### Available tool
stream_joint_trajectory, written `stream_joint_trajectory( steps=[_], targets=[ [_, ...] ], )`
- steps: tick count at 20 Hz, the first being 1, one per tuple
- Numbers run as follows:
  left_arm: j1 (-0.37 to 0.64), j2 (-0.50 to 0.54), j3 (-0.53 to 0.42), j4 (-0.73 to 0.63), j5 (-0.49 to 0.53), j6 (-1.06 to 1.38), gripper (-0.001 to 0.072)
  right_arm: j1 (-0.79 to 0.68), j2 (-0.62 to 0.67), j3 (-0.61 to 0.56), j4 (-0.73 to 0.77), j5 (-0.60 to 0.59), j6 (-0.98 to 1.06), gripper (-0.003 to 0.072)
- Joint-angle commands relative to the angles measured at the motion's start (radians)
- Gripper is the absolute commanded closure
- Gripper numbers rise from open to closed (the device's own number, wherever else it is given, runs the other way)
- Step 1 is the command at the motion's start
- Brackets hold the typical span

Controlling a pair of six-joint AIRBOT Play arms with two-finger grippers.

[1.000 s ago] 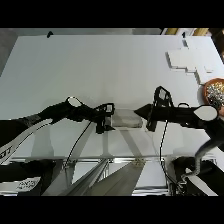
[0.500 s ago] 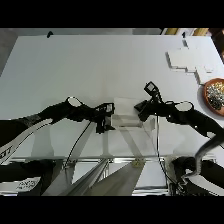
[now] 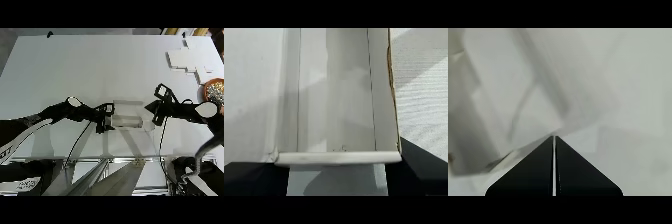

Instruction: Fold the box and place the chain.

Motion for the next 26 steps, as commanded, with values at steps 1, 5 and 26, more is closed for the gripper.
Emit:
stream_joint_trajectory(
  steps=[1, 5, 26],
  targets=[
    [0.000, 0.000, 0.000, 0.000, -0.001, -0.001, 0.0674, 0.037, 0.040, -0.006, -0.122, 0.149, 0.005, 0.0657],
    [0.000, 0.000, 0.000, 0.000, -0.001, -0.001, 0.0674, 0.114, 0.040, -0.069, -0.277, 0.074, -0.098, 0.0561],
    [0.000, 0.000, 0.000, 0.000, -0.001, -0.001, 0.0674, 0.114, -0.232, -0.097, 0.100, -0.062, -0.473, 0.0510]
  ],
)
